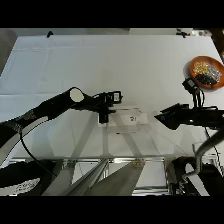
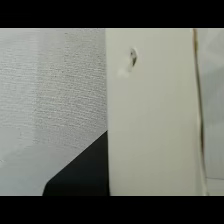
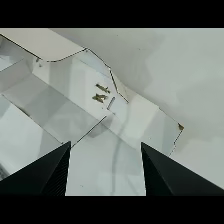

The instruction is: Fold the box and place the chain.

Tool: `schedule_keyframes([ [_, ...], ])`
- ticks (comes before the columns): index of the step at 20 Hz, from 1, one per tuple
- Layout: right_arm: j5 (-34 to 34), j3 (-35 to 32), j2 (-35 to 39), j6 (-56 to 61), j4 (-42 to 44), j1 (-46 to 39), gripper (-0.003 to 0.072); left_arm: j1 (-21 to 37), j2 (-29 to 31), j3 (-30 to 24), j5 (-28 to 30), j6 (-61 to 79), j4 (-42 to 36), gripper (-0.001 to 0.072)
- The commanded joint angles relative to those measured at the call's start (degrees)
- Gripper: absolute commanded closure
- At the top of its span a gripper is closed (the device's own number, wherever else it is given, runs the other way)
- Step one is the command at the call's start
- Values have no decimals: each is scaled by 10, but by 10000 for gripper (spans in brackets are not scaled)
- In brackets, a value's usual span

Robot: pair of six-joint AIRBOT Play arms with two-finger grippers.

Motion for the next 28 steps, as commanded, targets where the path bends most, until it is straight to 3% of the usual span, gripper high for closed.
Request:
schedule_keyframes([
  [1,-1,1,1,1,-9,0,195,0,-3,0,6,-20,-4,701],
  [15,-1,1,1,9,-10,0,195,0,-31,0,-20,-22,-4,703],
  [19,-1,1,1,9,-10,0,195,7,-31,0,-62,-15,0,705],
  [23,-1,1,1,9,-10,0,195,23,-31,0,-112,-16,55,705],
  [28,-1,1,1,9,-10,0,195,26,-31,15,-113,-13,63,705],
])
